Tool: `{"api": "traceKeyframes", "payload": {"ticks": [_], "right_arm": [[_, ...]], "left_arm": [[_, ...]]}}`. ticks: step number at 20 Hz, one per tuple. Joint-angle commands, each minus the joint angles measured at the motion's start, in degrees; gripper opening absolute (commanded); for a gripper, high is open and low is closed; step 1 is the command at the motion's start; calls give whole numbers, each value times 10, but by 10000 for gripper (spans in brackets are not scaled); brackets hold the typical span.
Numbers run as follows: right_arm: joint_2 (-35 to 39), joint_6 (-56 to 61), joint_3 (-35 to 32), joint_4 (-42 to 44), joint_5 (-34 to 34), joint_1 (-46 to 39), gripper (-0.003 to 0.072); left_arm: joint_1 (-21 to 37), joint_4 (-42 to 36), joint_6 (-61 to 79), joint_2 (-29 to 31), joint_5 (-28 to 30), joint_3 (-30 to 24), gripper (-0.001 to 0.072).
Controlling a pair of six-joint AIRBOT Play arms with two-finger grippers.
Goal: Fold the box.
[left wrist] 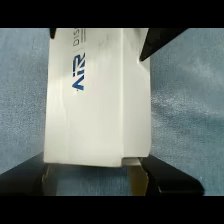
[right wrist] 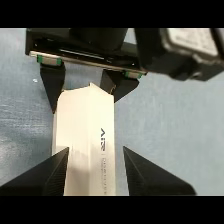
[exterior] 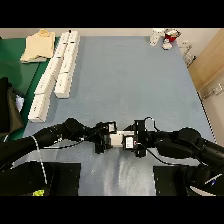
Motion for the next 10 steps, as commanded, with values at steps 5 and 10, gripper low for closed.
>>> {"api": "traceKeyframes", "payload": {"ticks": [5, 10], "right_arm": [[1, 1, 5, -21, 13, -1, 505], [-14, 7, 5, -20, 14, -1, 381]], "left_arm": [[0, 0, 0, 0, 0, 0, 463], [0, 0, 0, 0, 0, 0, 463]]}}
